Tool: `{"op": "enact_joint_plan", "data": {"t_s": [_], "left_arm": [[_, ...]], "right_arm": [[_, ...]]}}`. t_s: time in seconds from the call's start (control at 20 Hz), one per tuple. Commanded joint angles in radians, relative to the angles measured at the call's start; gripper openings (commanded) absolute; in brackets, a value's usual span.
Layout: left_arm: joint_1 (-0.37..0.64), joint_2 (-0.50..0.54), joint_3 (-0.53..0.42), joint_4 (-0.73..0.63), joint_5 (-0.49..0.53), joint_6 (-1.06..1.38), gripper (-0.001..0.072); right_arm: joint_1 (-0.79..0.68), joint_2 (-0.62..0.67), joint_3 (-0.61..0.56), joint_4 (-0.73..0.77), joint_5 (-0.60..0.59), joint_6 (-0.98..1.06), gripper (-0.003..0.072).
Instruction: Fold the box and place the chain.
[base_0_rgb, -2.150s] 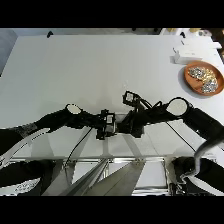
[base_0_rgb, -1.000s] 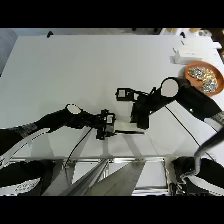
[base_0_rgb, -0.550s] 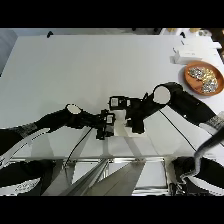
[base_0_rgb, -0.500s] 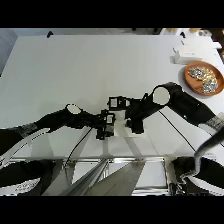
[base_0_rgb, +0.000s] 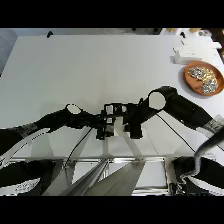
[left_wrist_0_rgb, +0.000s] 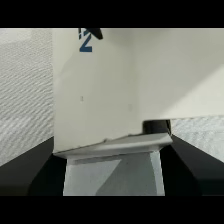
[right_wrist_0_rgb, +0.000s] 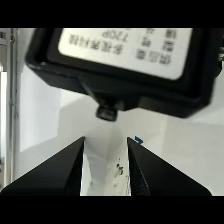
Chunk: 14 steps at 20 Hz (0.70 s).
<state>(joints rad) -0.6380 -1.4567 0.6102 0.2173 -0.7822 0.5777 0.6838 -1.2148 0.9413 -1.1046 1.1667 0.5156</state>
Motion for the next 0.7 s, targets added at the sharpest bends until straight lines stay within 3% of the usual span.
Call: {"op": "enact_joint_plan", "data": {"t_s": [0.0,0.1,0.4,0.65], "left_arm": [[0.000,0.000,0.001,0.000,0.000,0.001,0.0208],[0.000,0.001,0.001,0.000,0.000,0.001,0.0208],[0.000,0.001,0.001,0.000,0.000,0.001,0.0208],[0.000,0.001,0.001,0.000,0.000,0.001,0.0208]], "right_arm": [[0.003,-0.001,0.000,-0.051,-0.043,0.037,0.0264],[0.003,-0.001,0.000,-0.069,-0.044,0.037,0.0168],[0.003,-0.001,-0.008,-0.067,-0.043,0.038,0.0049],[0.003,-0.001,-0.072,-0.065,-0.093,0.043,0.0035]]}}
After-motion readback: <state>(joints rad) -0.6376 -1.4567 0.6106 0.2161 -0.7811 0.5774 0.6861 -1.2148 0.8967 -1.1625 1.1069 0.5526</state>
